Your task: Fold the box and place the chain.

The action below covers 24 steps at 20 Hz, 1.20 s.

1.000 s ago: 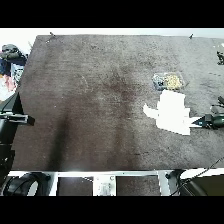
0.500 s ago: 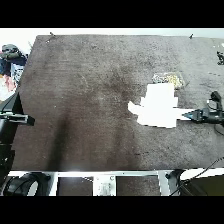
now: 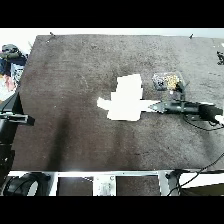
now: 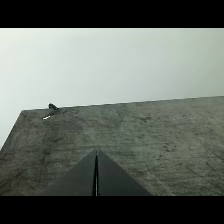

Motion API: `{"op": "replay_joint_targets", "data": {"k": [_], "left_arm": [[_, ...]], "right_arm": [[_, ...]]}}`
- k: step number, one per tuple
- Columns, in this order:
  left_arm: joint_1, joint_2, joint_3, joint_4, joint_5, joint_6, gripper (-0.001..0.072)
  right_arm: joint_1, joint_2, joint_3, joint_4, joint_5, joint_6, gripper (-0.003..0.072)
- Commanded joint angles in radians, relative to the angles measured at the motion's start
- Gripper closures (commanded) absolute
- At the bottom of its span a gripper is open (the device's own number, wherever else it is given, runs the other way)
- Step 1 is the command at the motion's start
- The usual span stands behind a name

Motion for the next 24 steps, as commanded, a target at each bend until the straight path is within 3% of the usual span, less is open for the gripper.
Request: {"op": "replay_joint_targets", "data": {"k": [1,8,10,11,12,13,14,17,20,24], "left_arm": [[0.000,0.000,0.002,0.000,0.000,-0.001,0.0698],[0.000,0.000,0.002,-0.001,-0.002,-0.008,0.0698],[0.000,-0.001,0.002,0.000,-0.063,-0.005,0.0695],[0.000,-0.001,0.002,0.003,-0.129,-0.003,0.0462],[0.000,-0.001,0.003,0.002,-0.188,0.002,0.0108],[0.000,-0.004,0.003,-0.004,-0.231,-0.016,0.0090],[0.000,-0.017,0.005,-0.004,-0.255,-0.024,0.0171],[0.000,-0.150,0.038,-0.030,-0.280,-0.032,0.0178],[0.000,-0.389,0.164,-0.030,-0.360,-0.032,0.0178],[0.000,-0.782,0.412,-0.029,-0.487,-0.032,0.0178]], "right_arm": [[0.156,0.009,0.008,0.078,-0.213,0.008,0.0674],[0.277,0.009,0.099,-0.049,-0.396,0.045,0.0674],[0.308,0.008,0.104,-0.050,-0.436,0.044,0.0674],[0.323,0.005,0.103,-0.054,-0.454,0.044,0.0674],[0.333,0.002,0.103,-0.056,-0.467,0.045,0.0674],[0.342,0.002,0.103,-0.056,-0.473,0.044,0.0674],[0.344,0.002,0.103,-0.056,-0.474,0.044,0.0673],[0.344,0.002,0.103,-0.056,-0.487,0.045,0.0674],[0.344,0.002,0.103,-0.053,-0.488,0.045,0.0673],[0.344,0.002,0.103,-0.053,-0.486,0.041,0.0674]]}}
